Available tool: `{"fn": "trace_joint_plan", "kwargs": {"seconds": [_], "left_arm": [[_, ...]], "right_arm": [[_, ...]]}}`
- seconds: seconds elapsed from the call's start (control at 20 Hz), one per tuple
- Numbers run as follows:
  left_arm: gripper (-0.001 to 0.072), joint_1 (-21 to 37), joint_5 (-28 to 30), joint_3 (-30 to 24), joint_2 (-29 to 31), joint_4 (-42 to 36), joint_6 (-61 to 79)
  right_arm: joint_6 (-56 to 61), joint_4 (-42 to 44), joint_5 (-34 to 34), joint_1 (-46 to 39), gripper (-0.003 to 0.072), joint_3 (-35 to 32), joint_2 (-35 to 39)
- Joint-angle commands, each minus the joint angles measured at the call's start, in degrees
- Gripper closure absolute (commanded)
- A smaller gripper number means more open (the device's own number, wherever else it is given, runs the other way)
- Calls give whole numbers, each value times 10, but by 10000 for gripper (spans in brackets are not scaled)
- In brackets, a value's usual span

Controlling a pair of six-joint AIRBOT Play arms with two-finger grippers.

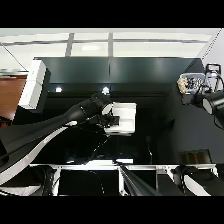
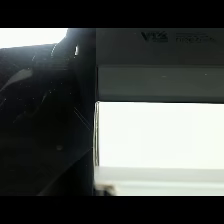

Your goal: Fold the box and place the chain.

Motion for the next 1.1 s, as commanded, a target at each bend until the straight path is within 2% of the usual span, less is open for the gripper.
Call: {"fn": "trace_joint_plan", "kwargs": {"seconds": [0.0,0.15,0.3,0.4,0.45,0.5,0.65,1.05], "left_arm": [[679,0,1,0,0,0,0],[679,0,-2,0,0,-1,0],[679,0,-8,0,0,-1,0],[679,0,-14,0,0,-1,0],[679,0,-19,0,0,0,0],[679,0,-20,0,0,0,0],[679,0,-22,0,0,-4,0],[679,0,-23,0,0,-4,0]], "right_arm": [[-23,35,-121,-98,-34,38,-75],[-41,81,-30,-153,-34,212,-203],[-136,187,82,-189,-31,395,-336],[-166,203,137,-195,-30,481,-405],[-173,202,154,-197,-4,511,-433],[-173,203,167,-197,72,537,-457],[-188,203,174,-197,72,580,-506],[-208,168,181,-198,81,582,-545]]}}
